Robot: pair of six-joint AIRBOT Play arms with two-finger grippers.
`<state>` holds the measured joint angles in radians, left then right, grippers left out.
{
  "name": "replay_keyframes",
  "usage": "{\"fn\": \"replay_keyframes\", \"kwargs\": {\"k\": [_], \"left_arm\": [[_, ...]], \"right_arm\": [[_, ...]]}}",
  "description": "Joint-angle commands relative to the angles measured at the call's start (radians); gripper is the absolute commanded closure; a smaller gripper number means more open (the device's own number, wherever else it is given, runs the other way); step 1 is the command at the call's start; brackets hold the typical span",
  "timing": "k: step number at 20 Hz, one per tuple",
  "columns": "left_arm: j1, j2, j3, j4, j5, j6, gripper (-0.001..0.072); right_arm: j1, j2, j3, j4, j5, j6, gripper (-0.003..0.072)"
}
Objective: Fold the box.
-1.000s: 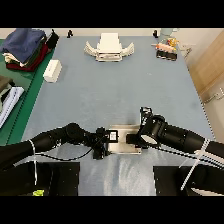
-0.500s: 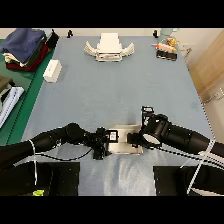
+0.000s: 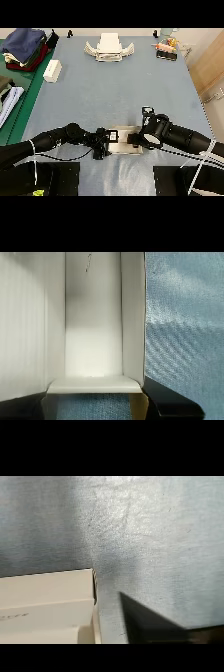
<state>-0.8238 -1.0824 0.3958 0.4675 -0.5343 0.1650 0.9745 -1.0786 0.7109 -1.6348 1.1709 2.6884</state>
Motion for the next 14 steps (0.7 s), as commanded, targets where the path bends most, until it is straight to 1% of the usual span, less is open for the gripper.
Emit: {"fn": "replay_keyframes", "kwargs": {"k": [1,3,6,8,9,10,11,12,13,14], "left_arm": [[0.001,0.000,0.000,0.000,0.001,0.003,0.0289],[0.001,0.000,0.000,0.000,0.001,0.003,0.0289],[0.001,0.000,0.000,0.000,0.001,0.003,0.0289],[0.001,0.000,0.000,0.000,0.001,0.003,0.0289],[0.001,0.000,0.000,0.000,0.001,0.003,0.0289],[0.001,0.000,0.000,0.000,0.002,0.003,0.0289],[0.001,0.000,0.000,0.000,0.001,0.003,0.0289],[0.001,0.000,0.000,0.000,0.001,0.003,0.0289],[0.001,0.000,0.000,0.000,0.001,0.003,0.0289],[0.001,0.000,0.000,0.000,0.001,0.003,0.0289]], "right_arm": [[0.000,0.009,0.001,0.028,-0.001,-0.012,0.0149],[0.000,0.036,0.001,0.058,0.000,-0.012,0.0150],[-0.014,0.122,0.015,0.092,0.014,-0.027,0.0161],[-0.029,0.202,0.035,0.086,0.071,-0.031,0.0175],[-0.046,0.245,0.042,0.072,0.116,-0.039,0.0225],[-0.071,0.285,0.042,0.060,0.164,-0.055,0.0358],[-0.102,0.321,0.042,0.039,0.217,-0.092,0.0530],[-0.138,0.347,0.042,0.017,0.261,-0.137,0.0655],[-0.188,0.364,0.042,-0.002,0.296,-0.187,0.0679],[-0.245,0.369,0.042,-0.008,0.305,-0.239,0.0679]]}}
